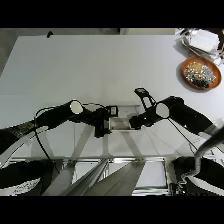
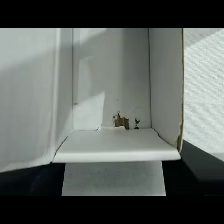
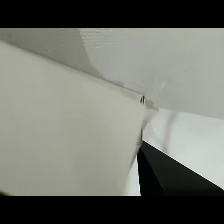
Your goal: Fold the box and place the chain.
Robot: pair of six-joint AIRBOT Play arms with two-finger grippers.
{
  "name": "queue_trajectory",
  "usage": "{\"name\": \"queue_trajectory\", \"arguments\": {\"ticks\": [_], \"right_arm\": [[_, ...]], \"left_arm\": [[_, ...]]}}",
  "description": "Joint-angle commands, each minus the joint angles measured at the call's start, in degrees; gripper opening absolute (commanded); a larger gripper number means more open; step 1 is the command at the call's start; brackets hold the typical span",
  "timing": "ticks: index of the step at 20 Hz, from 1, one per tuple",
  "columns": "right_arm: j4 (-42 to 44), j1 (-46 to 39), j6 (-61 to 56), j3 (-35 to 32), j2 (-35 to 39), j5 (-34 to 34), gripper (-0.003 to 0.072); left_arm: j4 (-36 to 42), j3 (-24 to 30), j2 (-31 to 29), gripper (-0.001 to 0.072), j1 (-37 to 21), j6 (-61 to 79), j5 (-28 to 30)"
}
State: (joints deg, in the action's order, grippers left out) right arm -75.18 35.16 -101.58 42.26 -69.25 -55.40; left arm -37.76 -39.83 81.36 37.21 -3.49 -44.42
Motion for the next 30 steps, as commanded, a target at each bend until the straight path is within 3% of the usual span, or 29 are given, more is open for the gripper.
{"name": "queue_trajectory", "arguments": {"ticks": [1, 5, 11, 12, 13, 16, 17, 18, 19, 22, 26, 30], "right_arm": [[-2.6, 2.8, -6.2, 3.6, -4.2, -1.0, 0.039], [-5.7, 3.5, -12.5, 3.9, -5.4, -1.2, 0.033], [-6.5, 3.7, -14.1, 3.9, -6.9, -2.5, 0.0131], [-7.0, 4.0, -14.1, 3.9, -7.2, -2.8, 0.0034], [-7.4, 4.1, -14.1, 3.9, -7.3, -2.7, 0.0015], [-7.4, 4.1, -14.1, 3.9, -7.3, -2.8, 0.0016], [-7.4, 4.1, -14.1, 3.9, -7.3, -2.7, 0.0118], [-7.4, 4.1, -14.1, 3.9, -7.3, -2.7, 0.029], [-7.4, 4.1, -14.1, 3.9, -7.3, -2.7, 0.0297], [-7.4, 4.1, -14.2, 3.9, -7.7, -2.7, 0.0286], [-7.5, 4.2, -14.1, 3.9, -8.4, -2.9, 0.0032], [-7.5, 4.2, -13.9, 3.9, -8.3, -3.7, 0.0015]], "left_arm": [[0.0, 0.0, 0.0, 0.0286, 0.0, 0.0, 0.0], [0.0, 0.0, 0.0, 0.0286, 0.0, 0.0, 0.0], [0.0, 0.0, 0.0, 0.0286, 0.0, 0.0, 0.0], [0.0, 0.0, 0.0, 0.0286, 0.0, 0.0, 0.0], [0.0, 0.0, 0.0, 0.0286, 0.0, 0.0, 0.0], [0.0, 0.0, 0.0, 0.0286, 0.0, 0.0, 0.0], [0.0, 0.0, 0.0, 0.0286, 0.0, 0.0, 0.0], [0.0, 0.0, 0.0, 0.0286, 0.0, 0.0, 0.0], [0.0, 0.0, 0.0, 0.0286, 0.0, 0.0, 0.0], [-0.1, 0.0, 0.0, 0.0286, 0.0, 0.0, 0.0], [0.0, 0.0, 0.0, 0.0286, 0.0, 0.0, 0.0], [0.0, 0.0, 0.0, 0.0286, 0.0, 0.0, 0.0]]}}
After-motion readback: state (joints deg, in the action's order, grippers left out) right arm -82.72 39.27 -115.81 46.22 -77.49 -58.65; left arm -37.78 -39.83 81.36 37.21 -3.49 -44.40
